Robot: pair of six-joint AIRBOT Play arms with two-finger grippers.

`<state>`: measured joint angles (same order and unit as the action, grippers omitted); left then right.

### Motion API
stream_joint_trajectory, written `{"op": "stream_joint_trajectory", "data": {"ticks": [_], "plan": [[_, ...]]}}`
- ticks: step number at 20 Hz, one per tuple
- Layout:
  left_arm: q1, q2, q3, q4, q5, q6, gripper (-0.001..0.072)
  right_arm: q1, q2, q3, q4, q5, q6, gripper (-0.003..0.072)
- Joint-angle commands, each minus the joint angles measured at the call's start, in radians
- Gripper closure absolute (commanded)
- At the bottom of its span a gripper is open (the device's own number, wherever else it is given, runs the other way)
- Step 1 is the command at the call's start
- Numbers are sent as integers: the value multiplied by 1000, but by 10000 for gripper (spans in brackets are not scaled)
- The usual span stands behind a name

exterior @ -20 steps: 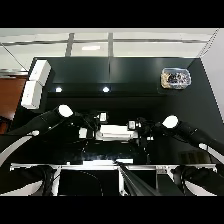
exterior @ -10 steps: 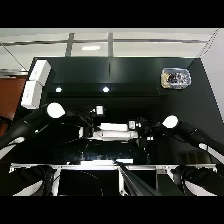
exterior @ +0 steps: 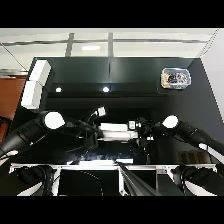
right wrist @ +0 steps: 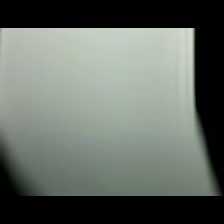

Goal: Fold the box and place the chain.

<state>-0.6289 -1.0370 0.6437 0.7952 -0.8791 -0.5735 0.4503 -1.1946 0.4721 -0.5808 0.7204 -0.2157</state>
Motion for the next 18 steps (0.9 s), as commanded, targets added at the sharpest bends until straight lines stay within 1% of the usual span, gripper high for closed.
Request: {"op": "stream_joint_trajectory", "data": {"ticks": [1,2,3,4,5,7,9,10,11,12,15,16,17,18], "plan": [[-26,-53,-26,-312,417,-24,678,0,0,-1,0,1,0,219],[-26,-83,-25,-329,495,-24,678,0,0,-1,0,1,0,219],[-26,-110,-25,-328,542,-24,678,0,0,-1,0,1,0,219],[-26,-138,-25,-328,557,-24,678,0,0,-1,0,1,0,218],[-26,-164,-25,-328,546,-24,678,0,0,-1,0,1,0,219],[-26,-209,-25,-328,484,-12,678,0,0,-1,0,1,0,219],[-26,-235,-25,-327,415,25,678,0,0,-1,0,1,0,218],[-25,-237,-25,-314,401,26,678,0,0,-1,0,1,0,219],[-24,-231,-20,-285,391,27,679,0,0,-1,0,1,0,219],[-24,-211,-7,-227,380,27,680,0,0,-1,0,1,0,218],[-8,-86,10,-23,365,14,680,0,0,-1,0,1,0,218],[16,-37,10,62,312,1,680,0,0,-1,0,1,0,219],[48,8,10,131,234,-11,679,0,0,-1,0,1,0,219],[82,45,9,159,150,-8,678,0,0,-1,0,1,0,218]]}}
